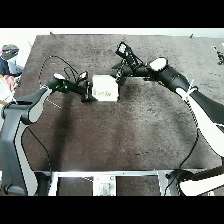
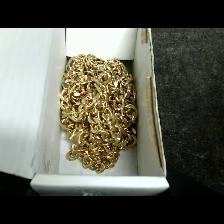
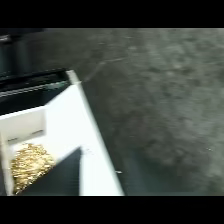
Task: Fold the box and place the chain.
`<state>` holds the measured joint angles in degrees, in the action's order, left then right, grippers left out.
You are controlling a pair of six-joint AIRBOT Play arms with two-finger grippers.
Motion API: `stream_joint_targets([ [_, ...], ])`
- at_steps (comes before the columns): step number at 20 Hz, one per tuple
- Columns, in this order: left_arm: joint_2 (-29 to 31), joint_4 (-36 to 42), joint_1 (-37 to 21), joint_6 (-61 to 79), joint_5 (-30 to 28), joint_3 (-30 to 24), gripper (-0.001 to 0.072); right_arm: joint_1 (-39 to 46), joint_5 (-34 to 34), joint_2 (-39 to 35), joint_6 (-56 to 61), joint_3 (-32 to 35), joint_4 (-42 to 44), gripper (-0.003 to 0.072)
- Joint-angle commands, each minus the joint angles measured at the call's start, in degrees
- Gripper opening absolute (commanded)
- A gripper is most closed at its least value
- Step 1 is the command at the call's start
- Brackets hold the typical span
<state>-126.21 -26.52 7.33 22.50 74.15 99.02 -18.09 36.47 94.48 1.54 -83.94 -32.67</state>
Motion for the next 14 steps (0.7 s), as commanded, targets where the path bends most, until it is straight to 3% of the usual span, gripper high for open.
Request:
stream_joint_targets([
  [1, 0.0, 0.0, 0.0, 0.0, 0.0, 0.0, 0.0519, 1.0, -6.6, -0.1, 3.6, -0.1, 0.9, 0.0099],
  [5, 0.0, 0.0, 0.0, 0.0, 0.0, 0.0, 0.0519, 6.9, 6.1, 3.6, 11.1, -6.4, 1.1, 0.0098],
  [14, 0.0, 0.0, 0.0, 0.0, 0.0, 0.0, 0.0519, 11.9, 29.3, 25.0, 16.8, -29.5, 5.1, 0.0097],
])
